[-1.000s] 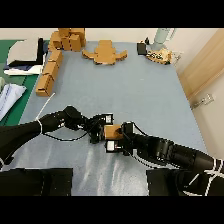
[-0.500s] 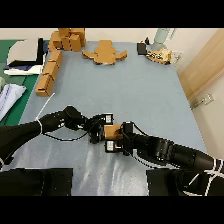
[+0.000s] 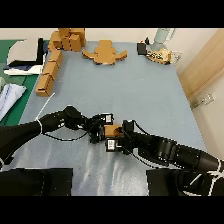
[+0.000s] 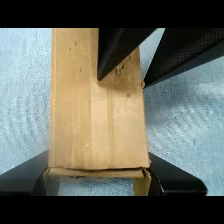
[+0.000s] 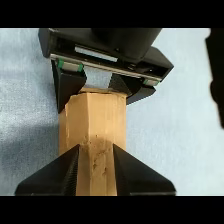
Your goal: Fold the box.
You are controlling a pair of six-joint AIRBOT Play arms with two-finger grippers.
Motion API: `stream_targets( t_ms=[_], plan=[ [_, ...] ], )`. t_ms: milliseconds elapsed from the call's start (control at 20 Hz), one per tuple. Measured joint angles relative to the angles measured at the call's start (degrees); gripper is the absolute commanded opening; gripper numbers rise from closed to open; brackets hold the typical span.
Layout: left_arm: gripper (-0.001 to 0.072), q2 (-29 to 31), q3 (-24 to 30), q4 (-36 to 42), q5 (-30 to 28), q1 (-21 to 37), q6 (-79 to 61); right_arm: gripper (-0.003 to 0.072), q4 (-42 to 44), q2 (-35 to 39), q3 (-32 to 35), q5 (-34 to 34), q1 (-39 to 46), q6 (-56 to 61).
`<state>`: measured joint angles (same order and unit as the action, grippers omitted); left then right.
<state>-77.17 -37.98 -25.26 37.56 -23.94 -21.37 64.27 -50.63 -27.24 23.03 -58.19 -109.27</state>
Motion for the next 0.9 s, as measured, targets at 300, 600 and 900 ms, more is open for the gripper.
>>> stream_targets(
  t_ms=[300, 600, 900],
  plan=[
    [0.0519, 0.0, 0.0, 0.0, 0.04, 0.0, -0.02, 0.0299, -0.04, 0.81, 0.0, -0.04, -0.02, 0.0],
    [0.0519, 0.0, 0.0, -0.02, 0.11, 0.0, -0.02, 0.0276, -0.07, 2.62, -0.02, -0.04, -0.02, 0.0],
    [0.0519, 0.0, 0.0, -0.02, 0.11, 0.0, -0.04, 0.0259, -0.94, 2.51, -0.02, -0.24, -0.02, -0.02]
  ],
)
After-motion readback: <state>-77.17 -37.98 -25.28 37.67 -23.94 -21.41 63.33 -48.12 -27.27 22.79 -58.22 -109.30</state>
